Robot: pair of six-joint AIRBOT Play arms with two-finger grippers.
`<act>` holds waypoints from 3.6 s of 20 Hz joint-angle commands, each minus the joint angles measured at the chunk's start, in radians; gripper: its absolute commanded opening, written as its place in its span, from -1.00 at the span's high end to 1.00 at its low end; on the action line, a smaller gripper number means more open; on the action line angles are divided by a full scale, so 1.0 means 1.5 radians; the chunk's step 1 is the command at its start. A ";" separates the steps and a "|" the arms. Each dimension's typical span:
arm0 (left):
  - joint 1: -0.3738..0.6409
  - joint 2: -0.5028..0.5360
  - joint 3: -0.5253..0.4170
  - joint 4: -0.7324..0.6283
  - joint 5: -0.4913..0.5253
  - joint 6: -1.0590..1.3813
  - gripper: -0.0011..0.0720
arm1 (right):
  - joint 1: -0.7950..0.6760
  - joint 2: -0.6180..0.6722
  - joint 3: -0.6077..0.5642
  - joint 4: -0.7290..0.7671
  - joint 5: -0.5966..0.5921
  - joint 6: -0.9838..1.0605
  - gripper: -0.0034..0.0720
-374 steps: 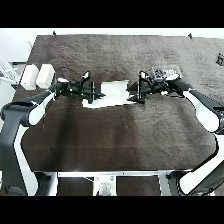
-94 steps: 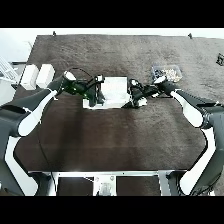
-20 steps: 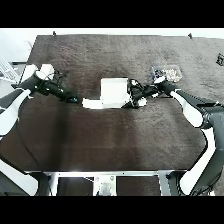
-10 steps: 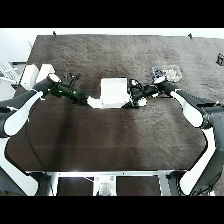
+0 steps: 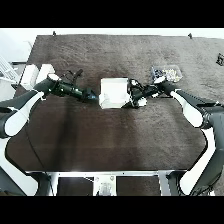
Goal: Fold the box and place the chain.
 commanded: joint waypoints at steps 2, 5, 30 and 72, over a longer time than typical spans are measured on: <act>0.000 0.001 0.001 -0.027 -0.002 0.020 0.22 | 0.000 0.000 0.000 0.000 0.000 0.000 -0.66; 0.000 0.001 0.001 -0.027 0.001 0.020 0.22 | 0.000 0.000 0.000 0.000 0.000 0.000 -0.66; -0.041 0.003 0.004 -0.012 0.044 -0.139 0.22 | 0.000 0.000 0.000 0.001 0.000 0.000 -0.66; -0.215 0.006 0.185 0.494 0.047 -0.620 0.22 | 0.000 0.000 0.000 0.001 0.000 0.000 -0.66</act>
